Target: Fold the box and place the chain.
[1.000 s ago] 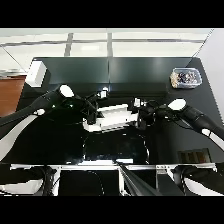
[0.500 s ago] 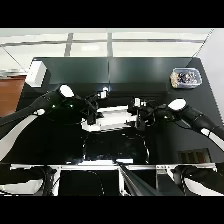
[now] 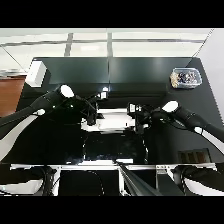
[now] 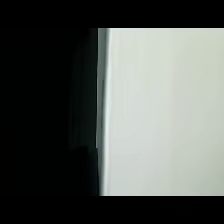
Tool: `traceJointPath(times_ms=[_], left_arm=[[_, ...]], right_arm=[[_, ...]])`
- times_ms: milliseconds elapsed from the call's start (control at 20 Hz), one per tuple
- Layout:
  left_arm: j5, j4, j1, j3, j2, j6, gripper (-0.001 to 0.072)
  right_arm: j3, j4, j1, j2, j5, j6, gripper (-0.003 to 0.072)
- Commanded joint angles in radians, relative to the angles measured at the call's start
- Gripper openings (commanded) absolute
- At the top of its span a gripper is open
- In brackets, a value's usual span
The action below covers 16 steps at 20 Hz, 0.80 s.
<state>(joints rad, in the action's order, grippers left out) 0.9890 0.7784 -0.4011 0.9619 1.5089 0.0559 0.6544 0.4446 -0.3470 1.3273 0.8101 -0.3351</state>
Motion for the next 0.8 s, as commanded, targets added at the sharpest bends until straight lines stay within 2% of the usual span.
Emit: traceJointPath(times_ms=[0, 750], left_arm=[[0.011, 0.000, 0.000, 0.001, 0.000, 0.000, 0.0024], [0.009, 0.000, 0.000, 0.001, 0.000, 0.000, 0.0024]], right_arm=[[0.000, 0.019, -0.002, 0.020, -0.005, -0.004, 0.0686], [0.008, 0.084, -0.054, 0.036, -0.078, 0.056, 0.0685]])
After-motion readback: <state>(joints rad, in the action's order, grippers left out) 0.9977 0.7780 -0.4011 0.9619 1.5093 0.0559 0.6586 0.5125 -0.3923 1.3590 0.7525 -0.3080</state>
